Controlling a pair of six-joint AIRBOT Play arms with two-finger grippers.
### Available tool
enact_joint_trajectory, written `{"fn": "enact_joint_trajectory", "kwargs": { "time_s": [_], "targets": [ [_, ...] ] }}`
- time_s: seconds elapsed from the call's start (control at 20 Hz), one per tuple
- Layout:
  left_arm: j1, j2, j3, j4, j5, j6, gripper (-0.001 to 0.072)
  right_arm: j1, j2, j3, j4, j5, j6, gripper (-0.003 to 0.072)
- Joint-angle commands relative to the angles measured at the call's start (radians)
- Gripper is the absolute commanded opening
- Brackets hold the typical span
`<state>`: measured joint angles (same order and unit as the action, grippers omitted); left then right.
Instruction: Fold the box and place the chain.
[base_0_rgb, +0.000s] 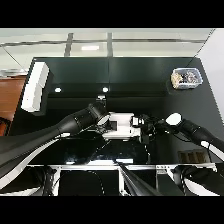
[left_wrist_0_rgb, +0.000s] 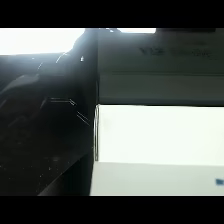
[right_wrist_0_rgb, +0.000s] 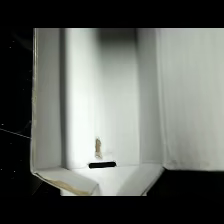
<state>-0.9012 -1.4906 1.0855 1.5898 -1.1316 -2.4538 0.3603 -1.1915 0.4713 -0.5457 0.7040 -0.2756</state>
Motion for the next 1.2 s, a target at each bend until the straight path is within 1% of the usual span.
{"fn": "enact_joint_trajectory", "kwargs": {
  "time_s": [0.0,0.1,0.2,0.25,0.5,0.6,0.8,0.85,0.9,0.95,1.0,1.05,1.15],
  "targets": [
    [0.012,0.000,0.010,0.003,0.003,0.034,0.0024,-0.017,0.025,0.000,-0.013,-0.029,0.051,0.0718],
    [0.018,0.000,0.035,0.011,0.006,0.072,0.0024,-0.029,0.071,0.000,-0.051,0.008,0.051,0.0716],
    [0.021,0.000,0.049,0.010,0.039,0.071,0.0024,-0.028,0.101,0.000,-0.118,0.035,0.049,0.0716],
    [0.021,0.000,0.049,0.010,0.054,0.071,0.0024,-0.028,0.106,0.000,-0.125,0.038,0.049,0.0715],
    [0.021,-0.030,0.049,-0.002,0.051,0.071,0.0025,-0.028,0.106,0.000,-0.122,0.038,0.042,0.0716],
    [0.021,-0.031,0.048,-0.005,0.049,0.071,0.0025,-0.028,0.106,0.000,-0.094,0.037,0.031,0.0715],
    [0.021,-0.031,0.048,-0.005,0.049,0.071,0.0025,-0.028,0.106,0.000,-0.094,0.033,-0.011,0.0715],
    [0.021,-0.031,0.048,-0.005,0.049,0.071,0.0025,-0.028,0.106,0.000,-0.094,0.033,-0.023,0.0695],
    [0.021,-0.031,0.048,-0.005,0.049,0.071,0.0026,-0.028,0.106,0.000,-0.094,0.033,-0.030,0.0590],
    [0.021,-0.031,0.048,-0.005,0.049,0.071,0.0025,-0.028,0.106,0.000,-0.094,0.033,-0.032,0.0541],
    [0.021,-0.031,0.048,-0.005,0.049,0.071,0.0025,-0.028,0.106,0.000,-0.094,0.033,-0.032,0.0450],
    [0.021,-0.031,0.048,-0.005,0.049,0.071,0.0025,-0.028,0.106,0.000,-0.094,0.034,-0.032,0.0414],
    [0.021,-0.031,0.048,-0.005,0.049,0.071,0.0026,-0.028,0.106,0.000,-0.093,0.034,-0.032,0.0402]
  ]
}}
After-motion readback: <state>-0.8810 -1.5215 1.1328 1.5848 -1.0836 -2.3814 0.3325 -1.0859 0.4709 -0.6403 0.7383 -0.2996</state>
